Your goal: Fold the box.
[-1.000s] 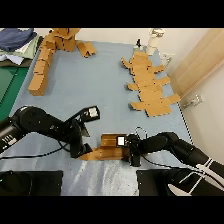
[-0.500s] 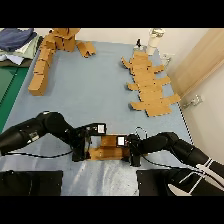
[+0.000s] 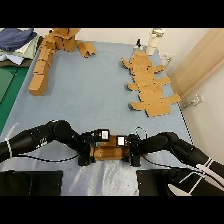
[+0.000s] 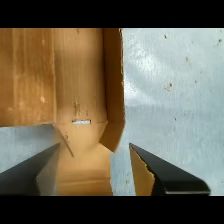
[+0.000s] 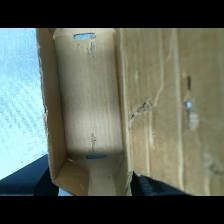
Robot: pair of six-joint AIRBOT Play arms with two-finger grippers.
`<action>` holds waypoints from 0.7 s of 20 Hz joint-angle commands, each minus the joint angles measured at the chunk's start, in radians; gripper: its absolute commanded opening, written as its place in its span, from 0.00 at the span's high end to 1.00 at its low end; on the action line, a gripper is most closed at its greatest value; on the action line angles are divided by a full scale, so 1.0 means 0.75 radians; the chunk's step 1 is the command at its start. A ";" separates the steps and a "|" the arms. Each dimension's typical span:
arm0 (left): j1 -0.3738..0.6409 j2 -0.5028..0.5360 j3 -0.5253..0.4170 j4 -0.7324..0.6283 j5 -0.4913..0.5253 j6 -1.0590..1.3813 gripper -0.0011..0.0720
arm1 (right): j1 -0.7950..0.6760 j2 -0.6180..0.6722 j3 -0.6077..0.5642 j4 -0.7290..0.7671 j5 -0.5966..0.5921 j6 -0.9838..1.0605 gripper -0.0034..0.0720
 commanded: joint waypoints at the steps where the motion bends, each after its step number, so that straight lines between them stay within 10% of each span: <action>1: -0.019 -0.003 -0.011 -0.040 0.091 -0.007 0.35 | 0.001 0.001 0.000 0.001 0.001 0.001 0.28; 4: -0.026 -0.003 -0.011 -0.040 0.086 -0.006 0.60 | 0.001 0.002 0.000 0.001 0.001 0.001 0.28; 7: -0.027 -0.003 -0.011 -0.040 0.086 0.001 0.60 | 0.001 0.002 0.000 0.001 0.001 0.001 0.28; 9: -0.027 -0.003 -0.011 -0.041 0.086 0.021 0.84 | 0.001 0.002 0.000 0.001 0.001 0.001 0.28; 14: -0.085 -0.008 -0.011 -0.061 0.182 0.054 0.84 | 0.001 0.002 0.000 0.001 0.001 0.001 0.28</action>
